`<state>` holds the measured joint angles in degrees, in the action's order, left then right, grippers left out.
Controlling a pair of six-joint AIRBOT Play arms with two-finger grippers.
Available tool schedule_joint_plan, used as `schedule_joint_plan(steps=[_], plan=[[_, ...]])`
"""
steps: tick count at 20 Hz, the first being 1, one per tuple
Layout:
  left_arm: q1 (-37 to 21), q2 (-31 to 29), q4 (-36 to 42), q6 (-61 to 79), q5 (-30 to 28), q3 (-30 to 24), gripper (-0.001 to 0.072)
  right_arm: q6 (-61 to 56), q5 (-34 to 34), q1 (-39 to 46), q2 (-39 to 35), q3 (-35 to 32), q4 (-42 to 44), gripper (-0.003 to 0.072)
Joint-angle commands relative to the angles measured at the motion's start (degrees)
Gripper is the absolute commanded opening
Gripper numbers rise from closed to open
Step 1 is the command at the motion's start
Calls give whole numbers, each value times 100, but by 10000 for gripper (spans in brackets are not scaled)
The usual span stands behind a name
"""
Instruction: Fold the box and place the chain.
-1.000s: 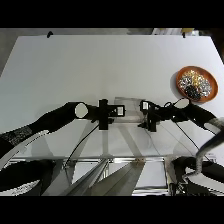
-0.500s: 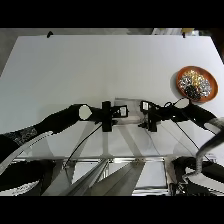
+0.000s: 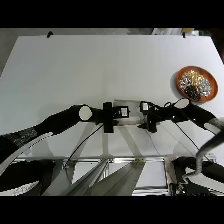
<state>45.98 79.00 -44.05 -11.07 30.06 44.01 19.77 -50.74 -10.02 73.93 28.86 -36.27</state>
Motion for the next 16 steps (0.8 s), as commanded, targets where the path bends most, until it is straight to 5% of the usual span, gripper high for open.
schedule_joint_plan(steps=[1, 4, 10, 13, 16], plan=[[-105, -282, -225, -616, 321, 2, 6, 0, 61, 2, -2, 7, 7, 402], [-446, -791, -584, -2334, 693, 2, 3, 0, 59, 2, -2, 7, 7, 402], [-1414, -1851, -2643, -6959, 1937, 0, 2, 0, 59, 2, -2, 7, 7, 402], [-1912, -1707, -2861, -7851, 2736, -4, 3, 0, 59, 2, -2, 7, 7, 402], [-2157, -1244, -2376, -8174, 2647, -57, 3, 0, 59, 2, -2, 7, 7, 402]])
